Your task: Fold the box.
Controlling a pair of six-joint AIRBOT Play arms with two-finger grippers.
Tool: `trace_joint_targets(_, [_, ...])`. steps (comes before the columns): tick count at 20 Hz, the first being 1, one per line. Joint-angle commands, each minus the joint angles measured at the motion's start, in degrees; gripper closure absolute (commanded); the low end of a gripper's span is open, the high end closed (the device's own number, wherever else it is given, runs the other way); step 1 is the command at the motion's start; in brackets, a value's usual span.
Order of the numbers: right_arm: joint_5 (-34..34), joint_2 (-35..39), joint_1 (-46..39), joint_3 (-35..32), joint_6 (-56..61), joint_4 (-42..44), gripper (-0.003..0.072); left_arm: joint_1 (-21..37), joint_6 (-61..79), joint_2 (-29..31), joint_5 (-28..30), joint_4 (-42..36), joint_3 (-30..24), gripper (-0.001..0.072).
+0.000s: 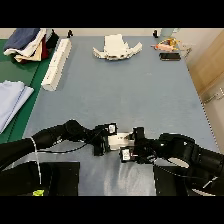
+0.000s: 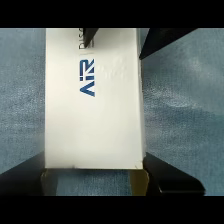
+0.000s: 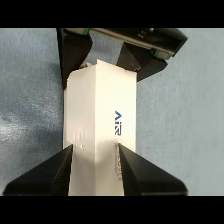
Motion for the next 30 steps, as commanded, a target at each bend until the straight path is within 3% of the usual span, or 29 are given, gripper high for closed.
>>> trace_joint_targets(1, [-0.63, 0.79, 0.09, 0.13, 0.31, -1.11, 0.0284, -0.02, 0.22, 0.04, 0.0, 0.13, 0.02, 0.0236])
trace_joint_targets(30, [-2.97, 4.59, 0.02, 0.13, 0.31, -1.11, 0.0282, -0.02, 0.22, 0.04, 0.0, 0.13, 0.02, 0.0236])
